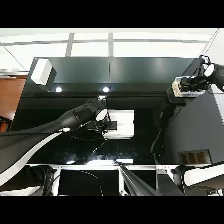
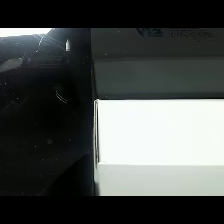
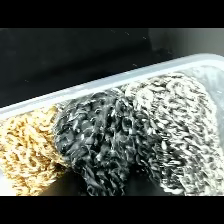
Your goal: Fold the box and place the chain.
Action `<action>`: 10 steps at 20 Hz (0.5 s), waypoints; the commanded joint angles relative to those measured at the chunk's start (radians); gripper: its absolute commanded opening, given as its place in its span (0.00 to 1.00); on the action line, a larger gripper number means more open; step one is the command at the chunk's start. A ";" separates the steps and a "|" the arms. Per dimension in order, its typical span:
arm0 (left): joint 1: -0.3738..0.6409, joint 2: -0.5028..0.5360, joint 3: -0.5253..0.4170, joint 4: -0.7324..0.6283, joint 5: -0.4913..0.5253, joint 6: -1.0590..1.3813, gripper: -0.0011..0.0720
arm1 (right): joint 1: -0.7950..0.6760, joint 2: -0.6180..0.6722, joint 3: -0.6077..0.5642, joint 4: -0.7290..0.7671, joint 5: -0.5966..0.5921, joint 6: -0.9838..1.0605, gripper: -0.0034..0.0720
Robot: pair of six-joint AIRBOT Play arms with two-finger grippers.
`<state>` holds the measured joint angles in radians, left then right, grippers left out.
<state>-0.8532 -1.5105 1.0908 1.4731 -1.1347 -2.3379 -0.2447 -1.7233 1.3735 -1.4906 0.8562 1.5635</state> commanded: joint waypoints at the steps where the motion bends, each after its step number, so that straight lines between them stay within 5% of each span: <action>1: 0.001 0.000 0.001 -0.017 -0.001 0.000 0.05 | 0.000 0.002 0.000 -0.003 0.050 -0.001 0.12; 10: 0.001 0.000 0.001 -0.016 0.000 0.000 0.05 | -0.001 0.110 0.007 -0.003 0.061 -0.045 0.06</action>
<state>-0.8532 -1.5101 1.0908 1.4578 -1.1366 -2.3379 -0.2447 -1.6524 1.3750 -1.4952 0.9154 1.5433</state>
